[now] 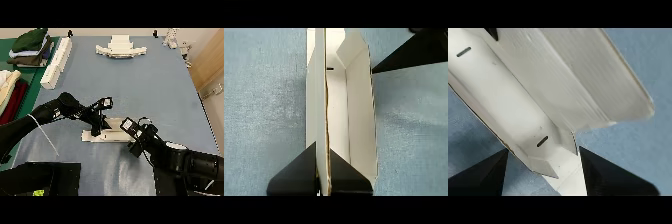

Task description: Fold the box.

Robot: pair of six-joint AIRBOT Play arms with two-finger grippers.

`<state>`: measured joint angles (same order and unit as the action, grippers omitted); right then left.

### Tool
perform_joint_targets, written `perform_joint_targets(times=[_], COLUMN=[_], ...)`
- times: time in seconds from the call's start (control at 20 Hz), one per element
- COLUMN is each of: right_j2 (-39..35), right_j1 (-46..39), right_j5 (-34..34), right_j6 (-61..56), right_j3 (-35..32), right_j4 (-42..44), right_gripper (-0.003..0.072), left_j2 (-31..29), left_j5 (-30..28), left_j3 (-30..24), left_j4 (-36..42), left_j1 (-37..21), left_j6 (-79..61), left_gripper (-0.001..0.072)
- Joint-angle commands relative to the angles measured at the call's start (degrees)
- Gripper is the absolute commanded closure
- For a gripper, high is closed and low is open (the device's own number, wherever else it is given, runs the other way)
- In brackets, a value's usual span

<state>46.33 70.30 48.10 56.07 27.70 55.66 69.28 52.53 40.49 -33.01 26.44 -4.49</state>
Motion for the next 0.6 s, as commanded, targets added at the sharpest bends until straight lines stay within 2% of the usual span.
perform_joint_targets(times=[0.0,0.3,0.4,0.55], right_j2=[-0.2,-2.4,-2.3,-1.6], right_j1=[-2.7,-18.3,-25.0,-35.5], right_j5=[-0.1,-7.3,-8.2,-6.6], right_j6=[7.2,42.6,60.2,89.1], right_j3=[0.3,0.3,0.3,0.2], right_j4=[3.3,25.0,37.9,61.6], right_gripper=[-0.0034,-0.0034,-0.0034,-0.0034], left_j2=[0.0,0.0,0.0,0.0], left_j5=[0.0,0.0,0.0,0.0], left_j3=[0.0,0.0,0.0,0.0], left_j4=[0.0,0.0,0.0,0.0], left_j1=[0.0,0.0,0.0,0.0], left_j6=[0.0,0.0,0.0,0.0], left_gripper=[0.0696,0.0696,0.0697,0.0696])
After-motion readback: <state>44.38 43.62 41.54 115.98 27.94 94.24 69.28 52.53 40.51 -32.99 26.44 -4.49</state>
